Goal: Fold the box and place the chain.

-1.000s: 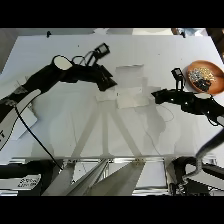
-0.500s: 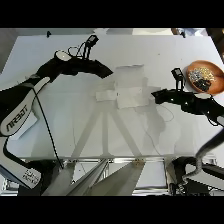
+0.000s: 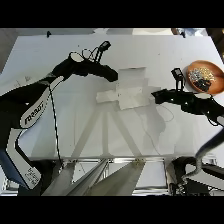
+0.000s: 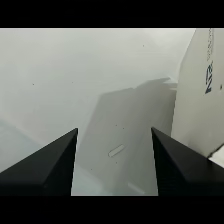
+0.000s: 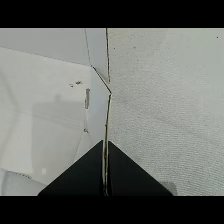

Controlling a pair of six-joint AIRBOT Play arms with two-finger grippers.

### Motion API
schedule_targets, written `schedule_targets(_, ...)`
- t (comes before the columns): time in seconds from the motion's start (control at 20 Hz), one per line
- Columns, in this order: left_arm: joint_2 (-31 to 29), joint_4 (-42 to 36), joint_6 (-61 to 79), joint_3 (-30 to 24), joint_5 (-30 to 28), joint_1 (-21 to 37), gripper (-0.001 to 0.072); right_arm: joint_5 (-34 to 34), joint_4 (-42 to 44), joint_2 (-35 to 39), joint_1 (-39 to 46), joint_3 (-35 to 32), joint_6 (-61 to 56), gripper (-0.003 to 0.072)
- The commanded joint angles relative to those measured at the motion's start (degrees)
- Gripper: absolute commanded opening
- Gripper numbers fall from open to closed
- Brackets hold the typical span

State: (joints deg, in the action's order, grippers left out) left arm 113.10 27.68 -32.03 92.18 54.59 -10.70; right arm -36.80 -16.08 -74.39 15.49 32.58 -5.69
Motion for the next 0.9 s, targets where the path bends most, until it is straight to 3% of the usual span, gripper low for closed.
schedule_targets(0.0, 0.22, 0.28, -2.47, 0.22, -0.33, 1.62, 0.0517, -0.02, 0.02, -0.02, -0.07, -0.02, 0.0, 0.0011)
schedule_targets(0.3, -2.8, 2.4, -5.53, 0.22, -3.63, 3.15, 0.0518, -0.02, 0.02, -0.02, -0.07, -0.02, 0.0, 0.0011)
schedule_targets(0.45, -4.5, 13.68, -8.68, 0.22, -4.92, 3.1, 0.0518, -0.02, 0.02, -0.02, -0.07, -0.02, 0.0, 0.0011)
schedule_targets(0.6, -5.68, 19.54, -10.14, 0.2, -1.25, 3.37, 0.0519, -0.02, 0.02, -0.02, -0.07, -0.02, 0.0, 0.0011)
schedule_targets(0.85, -5.86, 17.94, -3.67, 0.2, 9.38, 3.45, 0.0572, -0.02, 0.02, -0.02, -0.07, -0.02, 0.0, 0.0011)
